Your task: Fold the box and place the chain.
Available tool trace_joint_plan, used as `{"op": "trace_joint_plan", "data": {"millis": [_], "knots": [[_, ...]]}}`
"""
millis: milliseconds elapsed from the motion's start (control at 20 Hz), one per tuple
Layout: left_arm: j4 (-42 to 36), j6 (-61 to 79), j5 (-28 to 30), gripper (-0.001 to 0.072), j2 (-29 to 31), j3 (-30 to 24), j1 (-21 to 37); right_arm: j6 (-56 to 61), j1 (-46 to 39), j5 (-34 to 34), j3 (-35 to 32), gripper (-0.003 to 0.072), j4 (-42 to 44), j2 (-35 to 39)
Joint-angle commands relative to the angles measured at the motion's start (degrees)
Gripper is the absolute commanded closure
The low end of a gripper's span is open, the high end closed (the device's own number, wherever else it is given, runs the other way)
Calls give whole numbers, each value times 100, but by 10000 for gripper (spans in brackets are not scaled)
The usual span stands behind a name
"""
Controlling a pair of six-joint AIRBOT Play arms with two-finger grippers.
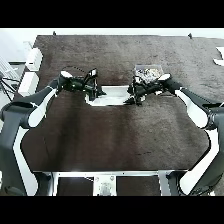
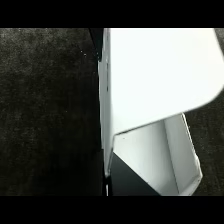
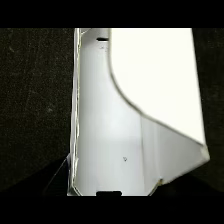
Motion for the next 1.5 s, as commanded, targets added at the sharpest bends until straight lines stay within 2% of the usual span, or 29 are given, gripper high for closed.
{"op": "trace_joint_plan", "data": {"millis": [0,350,600,750,1450], "knots": [[2,0,2,687,0,-2,0,-136,7,-28,0,42,50,-4],[2,0,4,687,0,-2,2,-372,48,-22,22,42,63,-44],[2,0,2,687,0,-2,0,-319,-66,435,326,42,568,-450],[2,0,2,687,0,-2,2,-116,-144,708,468,42,560,-627],[0,0,4,687,0,-2,0,-155,-140,785,608,42,601,-793]]}}
